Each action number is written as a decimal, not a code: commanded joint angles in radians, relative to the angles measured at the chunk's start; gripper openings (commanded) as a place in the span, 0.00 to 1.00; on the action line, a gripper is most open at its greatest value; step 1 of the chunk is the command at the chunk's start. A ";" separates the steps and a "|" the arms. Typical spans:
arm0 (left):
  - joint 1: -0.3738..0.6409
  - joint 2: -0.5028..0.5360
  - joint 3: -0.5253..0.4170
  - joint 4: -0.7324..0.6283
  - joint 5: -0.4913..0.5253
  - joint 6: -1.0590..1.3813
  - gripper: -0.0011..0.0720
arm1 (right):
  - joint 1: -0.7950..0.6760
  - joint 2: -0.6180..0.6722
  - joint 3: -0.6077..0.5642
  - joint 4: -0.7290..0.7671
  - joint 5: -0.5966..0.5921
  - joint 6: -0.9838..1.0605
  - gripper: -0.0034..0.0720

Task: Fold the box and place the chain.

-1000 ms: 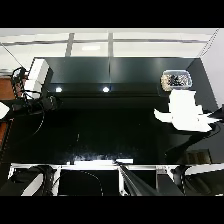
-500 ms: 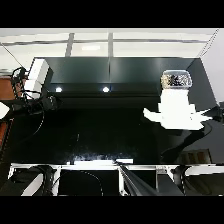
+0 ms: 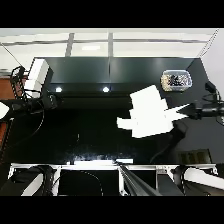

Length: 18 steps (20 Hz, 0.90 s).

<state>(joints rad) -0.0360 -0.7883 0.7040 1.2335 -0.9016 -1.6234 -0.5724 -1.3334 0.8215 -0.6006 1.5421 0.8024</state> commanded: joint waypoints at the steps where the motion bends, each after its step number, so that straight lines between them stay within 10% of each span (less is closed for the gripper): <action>1: 0.000 -0.001 -0.002 -0.043 0.001 0.003 0.98 | 0.192 0.198 -0.145 0.109 -0.238 -0.006 0.07; 8: -0.066 -0.036 -0.010 -0.208 0.001 0.136 0.98 | 0.612 0.540 -0.386 0.153 -0.649 -0.060 0.07; 14: -0.134 -0.240 -0.083 -0.553 -0.010 0.431 0.98 | 0.960 0.566 -0.479 0.148 -1.017 -0.078 0.07; 18: -0.073 -0.422 -0.099 -0.790 -0.158 0.717 0.98 | 0.984 0.565 -0.482 0.155 -1.021 -0.065 0.07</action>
<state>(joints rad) -0.1345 -1.0966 0.6186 0.6308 -0.9596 -1.1240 0.3641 -0.7742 0.3519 -0.4496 0.5884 0.7300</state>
